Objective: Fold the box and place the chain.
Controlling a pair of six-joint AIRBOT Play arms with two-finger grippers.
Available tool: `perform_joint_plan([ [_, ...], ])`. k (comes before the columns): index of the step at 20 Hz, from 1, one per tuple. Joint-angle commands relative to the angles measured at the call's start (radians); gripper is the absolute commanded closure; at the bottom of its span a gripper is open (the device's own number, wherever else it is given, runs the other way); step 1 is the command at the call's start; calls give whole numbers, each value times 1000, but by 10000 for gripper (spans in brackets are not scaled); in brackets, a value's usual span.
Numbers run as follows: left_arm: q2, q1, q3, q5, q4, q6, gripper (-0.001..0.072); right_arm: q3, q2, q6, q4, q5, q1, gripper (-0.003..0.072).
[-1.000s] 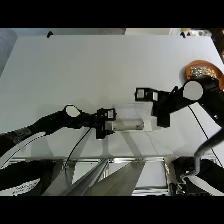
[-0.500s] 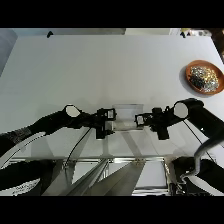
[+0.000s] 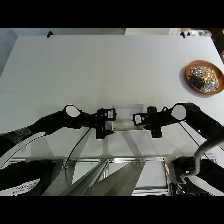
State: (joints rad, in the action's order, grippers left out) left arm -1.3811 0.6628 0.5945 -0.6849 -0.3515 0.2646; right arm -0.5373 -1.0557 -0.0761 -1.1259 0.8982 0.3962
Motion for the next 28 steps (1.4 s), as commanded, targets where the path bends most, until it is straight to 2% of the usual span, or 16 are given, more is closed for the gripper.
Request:
perform_joint_plan([
  [1, 1, 0, 0, 0, 0, 0, 397, 2, -4, 6, 33, -32, 1, 523],
  [11, 1, 0, 0, 0, 0, 0, 397, 4, -31, 6, 167, -51, 1, 507],
  [14, 1, 0, 0, 0, 0, 0, 397, 4, -40, 6, 169, -50, 1, 331],
  [17, 1, 0, 0, 0, 0, 0, 397, 4, -40, 6, 169, -46, 1, 294],
  [18, 1, 0, 0, 0, 0, 0, 397, 4, -40, 5, 169, -45, 1, 229],
  [19, 1, 0, 0, 0, 0, 0, 397, 4, -40, 0, 169, -45, 1, 199],
  [21, 1, 0, 0, 0, 0, 0, 397, 4, -40, -2, 169, -43, 1, 199],
  [24, 1, 0, 0, 0, 0, 0, 397, 4, -40, -2, 168, -26, 1, 225],
  [28, 1, 0, 0, 0, 0, 0, 397, 4, -37, -76, 111, 9, 1, 554],
])
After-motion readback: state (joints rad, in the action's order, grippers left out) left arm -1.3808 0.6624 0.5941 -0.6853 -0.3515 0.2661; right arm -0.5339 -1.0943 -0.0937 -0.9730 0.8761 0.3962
